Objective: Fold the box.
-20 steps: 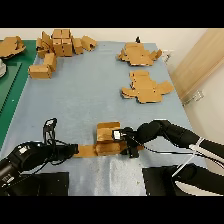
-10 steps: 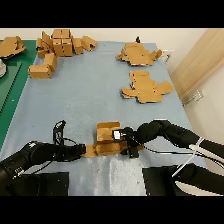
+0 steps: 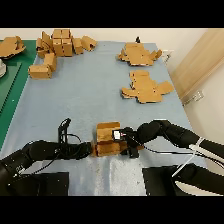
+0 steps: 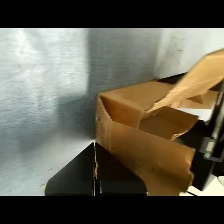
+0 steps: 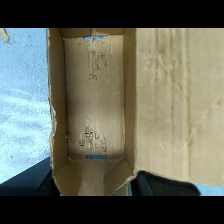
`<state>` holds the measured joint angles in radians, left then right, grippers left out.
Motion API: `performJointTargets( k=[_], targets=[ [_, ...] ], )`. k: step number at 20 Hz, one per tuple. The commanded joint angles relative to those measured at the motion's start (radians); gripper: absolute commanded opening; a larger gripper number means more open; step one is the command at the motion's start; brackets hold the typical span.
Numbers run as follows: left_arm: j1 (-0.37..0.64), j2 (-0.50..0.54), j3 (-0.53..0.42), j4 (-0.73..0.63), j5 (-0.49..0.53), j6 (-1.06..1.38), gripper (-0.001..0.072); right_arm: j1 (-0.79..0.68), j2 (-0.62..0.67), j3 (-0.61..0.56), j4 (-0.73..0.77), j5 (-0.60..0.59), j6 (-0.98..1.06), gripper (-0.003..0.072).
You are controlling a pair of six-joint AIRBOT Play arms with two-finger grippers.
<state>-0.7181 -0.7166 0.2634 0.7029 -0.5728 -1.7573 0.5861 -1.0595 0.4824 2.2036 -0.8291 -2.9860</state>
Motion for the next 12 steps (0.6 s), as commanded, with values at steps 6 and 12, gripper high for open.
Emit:
performJointTargets(
  k=[6, 12],
  targets=[
    [-0.066, -0.001, 0.060, 0.135, 0.023, -0.178, 0.0007, 0.001, -0.001, 0.000, 0.000, 0.001, 0.001, 0.0572],
    [-0.245, -0.121, 0.248, 0.634, -0.106, -0.653, 0.0006, 0.001, -0.001, 0.000, 0.000, 0.001, 0.000, 0.0572]
  ],
)
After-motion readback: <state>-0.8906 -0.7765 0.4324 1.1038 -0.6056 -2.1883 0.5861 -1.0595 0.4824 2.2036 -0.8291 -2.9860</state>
